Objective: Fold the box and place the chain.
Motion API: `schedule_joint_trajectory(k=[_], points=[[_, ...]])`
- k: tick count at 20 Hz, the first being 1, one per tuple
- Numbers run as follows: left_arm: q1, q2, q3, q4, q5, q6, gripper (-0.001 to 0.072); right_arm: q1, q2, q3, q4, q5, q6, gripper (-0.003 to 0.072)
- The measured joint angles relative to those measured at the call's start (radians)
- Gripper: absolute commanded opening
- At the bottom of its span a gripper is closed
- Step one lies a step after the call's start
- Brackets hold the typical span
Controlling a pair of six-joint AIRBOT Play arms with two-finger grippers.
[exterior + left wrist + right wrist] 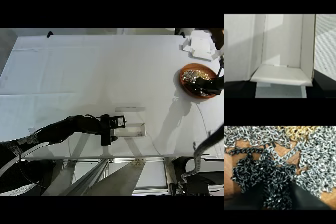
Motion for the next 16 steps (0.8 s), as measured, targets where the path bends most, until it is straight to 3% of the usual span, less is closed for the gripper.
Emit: schedule_joint_trajectory(k=[2,3,9,16], points=[[0.000,0.000,0.000,0.000,0.000,0.000,0.0314,0.000,-0.003,0.001,0.008,0.003,0.000,0.0119],[0.000,0.000,0.000,0.000,0.000,0.000,0.0314,0.000,0.000,0.001,0.011,0.005,0.000,0.0019],[0.000,0.000,0.000,0.000,0.000,0.000,0.0314,0.000,0.117,0.002,0.014,0.011,-0.012,0.0015],[0.000,0.000,0.000,0.000,0.000,0.000,0.0314,0.000,0.385,0.002,0.014,0.122,-0.058,0.0016]])
